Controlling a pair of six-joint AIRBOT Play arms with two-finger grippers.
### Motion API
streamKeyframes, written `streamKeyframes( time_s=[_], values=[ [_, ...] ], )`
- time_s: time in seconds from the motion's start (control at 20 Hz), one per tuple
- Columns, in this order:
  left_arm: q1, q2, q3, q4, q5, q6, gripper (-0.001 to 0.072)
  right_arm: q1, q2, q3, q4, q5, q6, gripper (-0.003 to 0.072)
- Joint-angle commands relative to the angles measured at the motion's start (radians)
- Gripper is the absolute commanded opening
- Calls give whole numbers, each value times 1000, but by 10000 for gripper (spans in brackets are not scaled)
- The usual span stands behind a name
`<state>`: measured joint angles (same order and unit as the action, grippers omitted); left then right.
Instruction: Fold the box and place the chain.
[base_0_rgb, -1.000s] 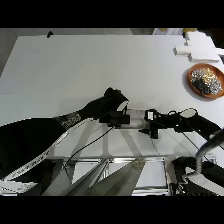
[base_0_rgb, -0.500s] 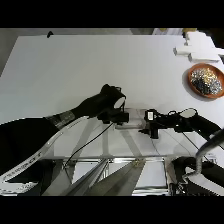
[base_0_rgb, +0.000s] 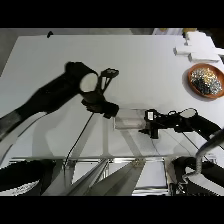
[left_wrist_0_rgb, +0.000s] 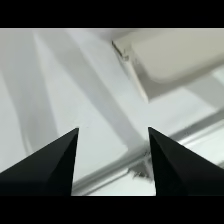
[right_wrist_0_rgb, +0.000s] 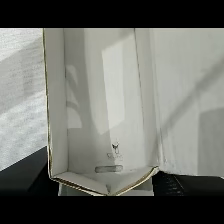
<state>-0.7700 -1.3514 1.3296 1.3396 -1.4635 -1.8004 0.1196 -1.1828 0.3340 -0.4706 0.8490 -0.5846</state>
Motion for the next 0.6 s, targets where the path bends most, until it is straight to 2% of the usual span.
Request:
streamKeyframes(
  time_s=[0.0, 0.1, 0.2, 0.3, 0.4, 0.45, 0.55],
  values=[
    [79, 179, -92, -25, -45, 298, 514, 0, 0, 0, 0, 0, 0, 444],
    [154, 276, -241, -71, 119, 534, 514, 0, 0, 0, 0, 0, 0, 444],
    [246, 308, -403, -241, 289, 966, 513, 0, 0, 0, 0, 0, 0, 444],
    [293, 279, -537, -409, 436, 1386, 512, 0, 0, 0, 0, 0, 0, 444],
    [280, 223, -629, -544, 608, 1620, 513, 0, 0, 0, 0, 0, 0, 444],
    [269, 185, -653, -602, 662, 1687, 513, 0, 0, 0, 0, 0, 0, 444],
    [248, 96, -657, -668, 686, 1787, 518, 0, 0, 0, 0, 0, 0, 444]
  ],
)
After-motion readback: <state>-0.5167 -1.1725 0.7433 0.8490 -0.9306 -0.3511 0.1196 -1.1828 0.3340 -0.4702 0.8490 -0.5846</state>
